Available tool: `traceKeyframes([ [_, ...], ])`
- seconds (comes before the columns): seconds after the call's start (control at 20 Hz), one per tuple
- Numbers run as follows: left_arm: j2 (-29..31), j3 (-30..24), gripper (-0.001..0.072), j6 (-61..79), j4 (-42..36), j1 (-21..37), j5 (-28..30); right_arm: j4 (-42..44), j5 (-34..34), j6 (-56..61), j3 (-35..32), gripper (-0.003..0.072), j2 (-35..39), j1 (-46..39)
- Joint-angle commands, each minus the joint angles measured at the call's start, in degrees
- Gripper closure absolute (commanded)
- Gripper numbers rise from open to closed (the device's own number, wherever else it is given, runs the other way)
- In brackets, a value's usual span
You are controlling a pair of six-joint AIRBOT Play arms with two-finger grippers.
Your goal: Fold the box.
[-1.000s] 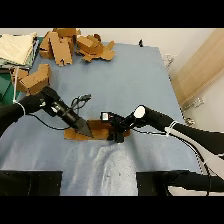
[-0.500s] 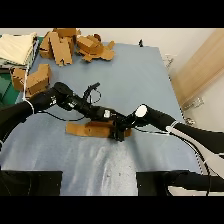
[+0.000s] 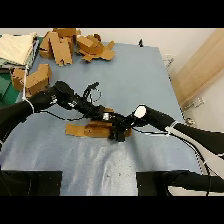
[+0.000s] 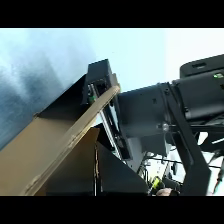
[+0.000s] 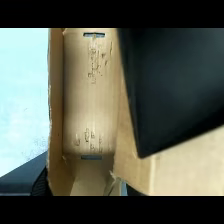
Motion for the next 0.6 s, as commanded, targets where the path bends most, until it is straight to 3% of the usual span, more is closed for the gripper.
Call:
traceKeyframes([
  [0.0, -0.07, -0.11, 0.0701, -4.96, 8.46, 0.09, 6.01, 0.17, 0.26, 0.11, -0.04, 0.0137, -0.02, -0.04],
  [0.3, -0.07, -1.11, 0.0701, -5.53, 10.27, 2.25, 5.25, 0.17, 0.24, 0.09, -0.04, 0.0136, -0.02, -0.04],
  [0.55, -0.07, -2.19, 0.0701, -3.50, 6.51, 2.84, 5.03, 0.15, 0.17, 0.09, -0.04, 0.0136, -0.02, -0.04],
])
